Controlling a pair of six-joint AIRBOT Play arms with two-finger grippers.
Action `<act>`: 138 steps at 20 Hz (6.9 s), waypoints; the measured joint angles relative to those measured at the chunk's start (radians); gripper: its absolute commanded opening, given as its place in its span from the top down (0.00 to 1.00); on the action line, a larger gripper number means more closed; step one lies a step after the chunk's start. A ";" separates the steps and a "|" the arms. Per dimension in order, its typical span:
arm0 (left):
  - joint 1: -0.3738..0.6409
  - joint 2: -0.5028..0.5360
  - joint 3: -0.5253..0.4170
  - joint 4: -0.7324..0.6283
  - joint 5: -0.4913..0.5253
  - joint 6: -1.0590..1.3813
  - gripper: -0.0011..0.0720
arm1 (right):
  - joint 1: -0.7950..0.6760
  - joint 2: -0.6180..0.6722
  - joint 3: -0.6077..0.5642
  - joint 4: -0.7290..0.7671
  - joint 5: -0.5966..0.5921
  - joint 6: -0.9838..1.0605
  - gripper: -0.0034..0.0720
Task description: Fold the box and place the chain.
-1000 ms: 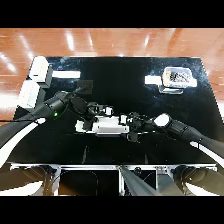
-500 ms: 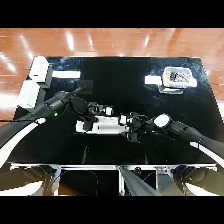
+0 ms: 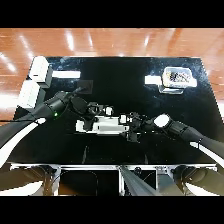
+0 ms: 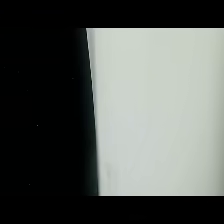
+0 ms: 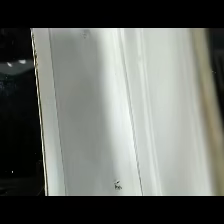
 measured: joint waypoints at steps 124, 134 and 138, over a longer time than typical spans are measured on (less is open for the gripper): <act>0.166 0.352 -0.169 -0.161 0.243 -0.745 0.96 | -0.053 0.010 0.001 -0.099 0.082 0.085 0.12; 0.123 0.500 -0.306 -0.322 -0.003 -0.743 0.96 | -0.052 0.010 0.001 -0.099 0.082 0.085 0.12; 0.066 0.509 -0.319 -0.350 -0.098 -0.733 0.96 | -0.052 0.010 0.001 -0.099 0.083 0.085 0.12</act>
